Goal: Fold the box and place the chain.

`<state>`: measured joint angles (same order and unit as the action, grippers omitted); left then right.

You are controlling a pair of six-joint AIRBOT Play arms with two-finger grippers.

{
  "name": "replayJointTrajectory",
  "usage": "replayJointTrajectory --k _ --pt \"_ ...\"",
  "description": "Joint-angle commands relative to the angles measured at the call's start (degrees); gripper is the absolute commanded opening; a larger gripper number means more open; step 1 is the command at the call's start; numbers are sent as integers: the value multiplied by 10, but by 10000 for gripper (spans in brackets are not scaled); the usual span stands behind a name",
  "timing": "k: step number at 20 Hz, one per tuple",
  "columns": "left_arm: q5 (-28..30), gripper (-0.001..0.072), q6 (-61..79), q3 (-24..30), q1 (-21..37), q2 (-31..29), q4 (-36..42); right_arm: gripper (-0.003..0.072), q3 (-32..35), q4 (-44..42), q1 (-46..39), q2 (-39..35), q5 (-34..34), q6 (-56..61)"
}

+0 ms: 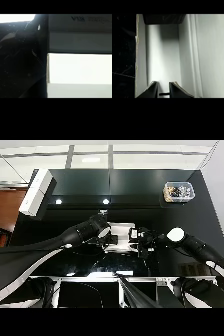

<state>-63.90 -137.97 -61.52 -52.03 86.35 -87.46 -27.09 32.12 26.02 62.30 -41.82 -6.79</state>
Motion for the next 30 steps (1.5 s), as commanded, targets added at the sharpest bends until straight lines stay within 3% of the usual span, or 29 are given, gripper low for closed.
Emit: replayJointTrajectory --k 1,2,4,5,7,8,9,10,12,13,16,17,18,23,27,29,30 --pt "2 31 -1 0 0 0 1 159 0 -10 5 6 14 2" --pt "2 31 -1 0 0 0 1 161 0 -10 5 6 13 2" --pt "2 31 -1 0 0 0 1 263 0 -10 5 6 14 2" --pt "2 31 -1 0 0 0 1 199 0 -10 5 6 13 2" --pt "2 32 -1 0 0 0 1 203 0 -10 5 6 13 3" --pt "2 31 -1 0 0 0 1 378 0 -10 5 6 15 6" --pt "2 31 -1 0 0 0 1 439 0 -10 5 6 17 7" --pt "2 31 -1 0 0 0 1 435 0 -7 5 6 19 6" --pt "2 31 -1 0 0 0 1 117 0 -5 5 6 17 15" --pt "2 31 -1 0 0 0 1 56 0 -6 5 6 18 22" --pt "2 31 -1 0 0 0 1 54 0 -3 -2 -6 17 98" --pt "2 31 -1 0 0 0 1 1 0 1 -15 -21 9 149" --pt "2 31 -1 0 0 0 0 13 -1 11 -33 -40 -6 206" --pt "4 31 -1 0 1 0 -1 12 -7 56 -204 -128 -99 527" --pt "5 31 -1 0 1 0 -1 13 -3 187 -373 -116 -95 768" --pt "4 31 -1 0 1 0 -1 13 13 234 -407 -97 -106 891" --pt "4 31 -1 0 1 0 -1 13 18 231 -406 -83 -123 895"
